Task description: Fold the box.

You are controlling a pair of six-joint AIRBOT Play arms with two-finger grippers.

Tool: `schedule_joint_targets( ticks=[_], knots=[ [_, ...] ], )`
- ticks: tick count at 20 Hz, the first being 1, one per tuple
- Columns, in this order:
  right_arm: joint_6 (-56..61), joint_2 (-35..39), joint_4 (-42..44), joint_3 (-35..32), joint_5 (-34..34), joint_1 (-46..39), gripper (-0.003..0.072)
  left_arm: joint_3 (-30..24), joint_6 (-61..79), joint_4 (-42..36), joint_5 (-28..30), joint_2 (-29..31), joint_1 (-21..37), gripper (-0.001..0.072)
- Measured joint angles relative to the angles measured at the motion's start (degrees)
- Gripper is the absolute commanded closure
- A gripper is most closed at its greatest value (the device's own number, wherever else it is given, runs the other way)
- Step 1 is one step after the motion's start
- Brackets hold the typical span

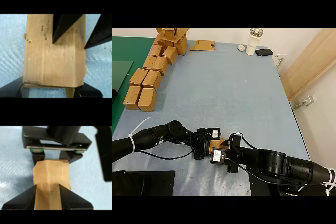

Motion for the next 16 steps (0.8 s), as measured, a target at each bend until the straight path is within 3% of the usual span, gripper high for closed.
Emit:
schedule_joint_targets(
  ticks=[5,7,15,16],
  knots=[
    [3.5,0.0,-3.0,-0.1,-1.5,1.5,0.025,0.0,0.0,0.0,0.0,0.0,0.0,0.0211],
    [4.0,0.0,-3.8,-0.1,-2.3,2.1,0.0287,0.0,0.0,0.0,0.0,0.0,0.0,0.0211],
    [4.6,0.0,-10.8,0.0,-3.7,2.7,0.0287,0.0,-0.2,-0.1,0.0,0.0,0.0,0.0211],
    [4.6,0.0,-11.3,0.0,-3.8,2.7,0.0315,0.0,-0.2,-0.1,0.0,0.0,0.0,0.0211]
  ],
)
